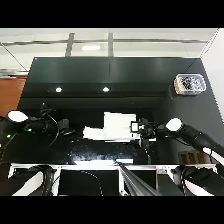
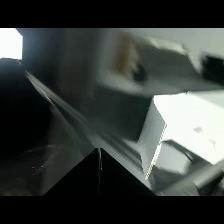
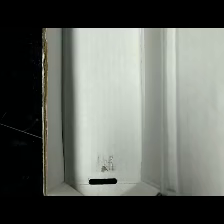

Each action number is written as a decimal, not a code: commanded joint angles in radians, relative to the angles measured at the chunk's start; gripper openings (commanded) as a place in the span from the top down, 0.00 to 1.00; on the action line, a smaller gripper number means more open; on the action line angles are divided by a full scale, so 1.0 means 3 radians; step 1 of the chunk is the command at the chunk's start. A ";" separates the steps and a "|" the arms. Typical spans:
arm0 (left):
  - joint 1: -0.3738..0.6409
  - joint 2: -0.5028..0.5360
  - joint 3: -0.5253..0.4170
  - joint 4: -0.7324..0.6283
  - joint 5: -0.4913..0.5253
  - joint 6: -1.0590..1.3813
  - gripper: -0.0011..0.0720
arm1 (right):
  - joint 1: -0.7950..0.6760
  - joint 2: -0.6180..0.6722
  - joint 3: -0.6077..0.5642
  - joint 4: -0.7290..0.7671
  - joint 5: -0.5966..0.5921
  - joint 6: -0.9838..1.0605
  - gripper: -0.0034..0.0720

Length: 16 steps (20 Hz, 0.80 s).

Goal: Fold the box and place the chain.

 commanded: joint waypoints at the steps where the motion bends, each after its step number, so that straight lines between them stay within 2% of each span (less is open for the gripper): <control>1: -0.0144 -0.0537 -0.0015 -0.0421 -0.0072 0.0235 0.95 | -0.0001 -0.0003 -0.0003 0.0000 0.0001 0.0001 0.41; 4: -0.0465 -0.0724 -0.0006 -0.0689 0.0106 0.0331 0.95 | -0.0001 -0.0003 -0.0003 0.0000 0.0001 0.0001 0.41; 8: -0.0947 -0.0902 0.0159 -0.0649 0.0262 0.0385 0.95 | -0.0001 -0.0003 -0.0003 0.0000 0.0001 0.0001 0.41; 11: -0.1102 -0.0910 0.0292 -0.0707 0.0357 0.0431 0.94 | -0.0001 -0.0003 -0.0003 0.0001 0.0001 0.0001 0.41; 16: -0.1073 -0.0905 0.0435 -0.0832 -0.0032 0.0937 0.94 | -0.0001 -0.0003 -0.0003 0.0000 0.0001 0.0001 0.41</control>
